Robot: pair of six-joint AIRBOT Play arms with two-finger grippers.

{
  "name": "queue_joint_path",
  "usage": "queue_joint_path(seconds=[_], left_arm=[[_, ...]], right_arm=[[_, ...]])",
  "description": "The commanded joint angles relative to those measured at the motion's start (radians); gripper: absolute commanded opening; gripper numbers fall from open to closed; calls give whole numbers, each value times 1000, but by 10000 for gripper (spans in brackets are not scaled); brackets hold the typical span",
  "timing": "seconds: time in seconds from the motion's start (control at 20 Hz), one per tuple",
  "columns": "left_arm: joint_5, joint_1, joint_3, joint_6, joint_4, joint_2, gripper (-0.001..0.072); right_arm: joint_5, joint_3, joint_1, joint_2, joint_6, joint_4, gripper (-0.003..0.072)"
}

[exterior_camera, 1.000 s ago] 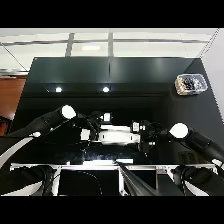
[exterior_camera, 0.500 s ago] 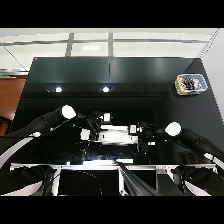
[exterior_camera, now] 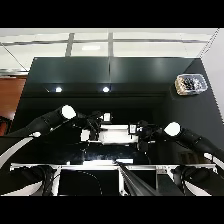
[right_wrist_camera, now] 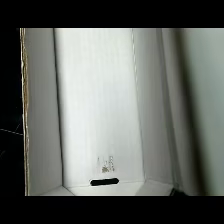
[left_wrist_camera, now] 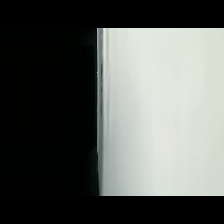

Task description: Fold the box and place the chain.

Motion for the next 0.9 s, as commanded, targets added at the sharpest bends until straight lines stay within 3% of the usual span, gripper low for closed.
queue_joint_path(seconds=[0.0,0.4,0.5,0.55,0.8,0.85], left_arm=[[-1,1,0,0,-1,0,33],[-1,1,0,0,-1,0,33],[-1,1,0,0,-1,0,33],[-1,1,0,0,-2,0,33],[-32,2,0,-7,0,10,38],[-31,2,0,-36,1,20,89]], right_arm=[[-2,-2,0,0,0,-1,702],[-2,-11,0,-5,0,0,699],[-2,-11,0,-5,-1,0,635],[-2,-11,0,-5,0,0,502],[-14,-11,0,-5,0,3,476],[-14,-11,0,-5,0,3,476]])
